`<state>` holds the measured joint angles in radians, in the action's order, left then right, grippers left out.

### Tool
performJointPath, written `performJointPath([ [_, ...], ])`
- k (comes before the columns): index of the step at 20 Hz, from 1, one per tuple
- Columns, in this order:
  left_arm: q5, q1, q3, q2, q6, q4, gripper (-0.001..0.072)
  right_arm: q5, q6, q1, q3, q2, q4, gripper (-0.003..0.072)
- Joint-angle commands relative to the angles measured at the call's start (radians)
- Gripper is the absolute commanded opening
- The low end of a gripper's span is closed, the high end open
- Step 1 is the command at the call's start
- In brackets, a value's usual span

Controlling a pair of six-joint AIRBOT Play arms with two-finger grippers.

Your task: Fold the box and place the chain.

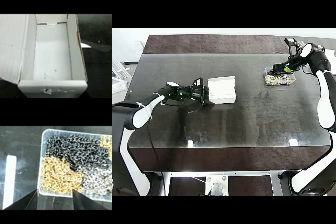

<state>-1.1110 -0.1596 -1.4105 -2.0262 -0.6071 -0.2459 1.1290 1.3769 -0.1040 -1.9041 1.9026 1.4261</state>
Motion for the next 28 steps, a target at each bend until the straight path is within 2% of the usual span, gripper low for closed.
performJointPath([
  [1, 0.000, 0.000, 0.000, 0.000, 0.000, 0.000, 0.0416, -0.007, -0.028, -0.016, 0.000, 0.042, -0.024, 0.0491],
  [6, 0.000, 0.000, 0.000, 0.000, 0.000, 0.000, 0.0417, -0.019, -0.027, -0.016, 0.000, 0.068, -0.024, 0.0491],
  [7, 0.000, 0.000, 0.000, 0.000, 0.000, 0.000, 0.0416, -0.026, -0.027, -0.016, 0.000, 0.073, -0.025, 0.0473],
  [8, 0.000, 0.000, 0.000, 0.000, 0.000, 0.000, 0.0416, -0.030, -0.027, -0.016, 0.000, 0.079, -0.025, 0.0419],
  [13, 0.000, 0.000, 0.000, 0.000, 0.000, 0.000, 0.0416, -0.030, -0.027, -0.017, 0.000, 0.112, -0.016, 0.0401],
  [15, 0.000, 0.000, 0.000, 0.000, 0.000, 0.000, 0.0417, -0.037, -0.027, -0.017, 0.000, 0.118, -0.016, 0.0324],
  [16, 0.000, 0.000, 0.000, 0.000, 0.000, 0.000, 0.0416, -0.039, -0.027, -0.017, 0.000, 0.118, -0.016, 0.0226],
  [19, 0.000, 0.000, 0.000, 0.000, 0.000, 0.000, 0.0417, -0.036, -0.019, -0.016, -0.019, 0.111, -0.017, 0.0054],
  [21, 0.000, 0.000, 0.000, 0.000, 0.000, 0.000, 0.0417, -0.036, -0.008, -0.016, -0.028, 0.085, -0.016, 0.0008],
  [28, 0.000, 0.000, 0.000, 0.000, 0.000, 0.000, 0.0417, -0.035, 0.003, -0.015, -0.059, -0.055, 0.006, 0.0006],
])
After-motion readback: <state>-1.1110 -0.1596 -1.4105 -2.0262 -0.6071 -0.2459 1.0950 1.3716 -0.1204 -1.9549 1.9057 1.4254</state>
